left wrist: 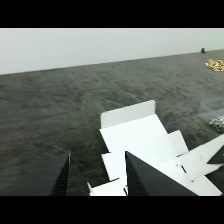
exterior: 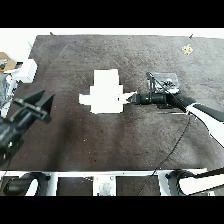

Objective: Fold the box and place the chain.

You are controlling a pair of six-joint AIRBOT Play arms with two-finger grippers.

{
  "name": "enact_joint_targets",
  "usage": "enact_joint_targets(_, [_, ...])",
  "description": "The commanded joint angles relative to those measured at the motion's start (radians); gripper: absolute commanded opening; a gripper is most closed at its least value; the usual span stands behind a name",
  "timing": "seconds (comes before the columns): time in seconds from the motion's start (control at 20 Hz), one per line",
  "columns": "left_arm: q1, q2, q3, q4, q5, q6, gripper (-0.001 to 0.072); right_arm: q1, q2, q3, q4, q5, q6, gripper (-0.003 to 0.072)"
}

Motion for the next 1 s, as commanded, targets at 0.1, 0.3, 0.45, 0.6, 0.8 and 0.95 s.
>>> enact_joint_targets(0.1, [0.0,-0.607,0.348,0.023,-0.359,-0.026,0.0382,0.0,-0.001,-0.003,0.021,-0.007,-0.029,0.0001])
enact_joint_targets(0.3, [-0.026,-1.003,0.727,0.346,-0.467,-0.349,0.038,0.0,0.0,-0.003,0.021,-0.004,-0.032,0.0001])
enact_joint_targets(0.45, [-0.079,-1.243,1.061,0.549,-0.653,-0.55,0.0381,0.0,-0.001,-0.003,0.021,-0.006,-0.032,0.0002])
enact_joint_targets(0.6, [-0.105,-1.444,1.35,0.606,-0.837,-0.678,0.0421,0.0,-0.001,-0.003,0.012,0.018,-0.032,0.0002])
enact_joint_targets(0.8, [-0.136,-1.642,1.602,0.769,-0.908,-0.837,0.0507,0.0,-0.001,-0.003,0.002,0.024,-0.032,0.0002])
enact_joint_targets(0.95, [-0.146,-1.711,1.663,0.759,-0.885,-0.837,0.0544,-0.001,0.0,-0.003,-0.002,0.042,-0.033,0.0001])
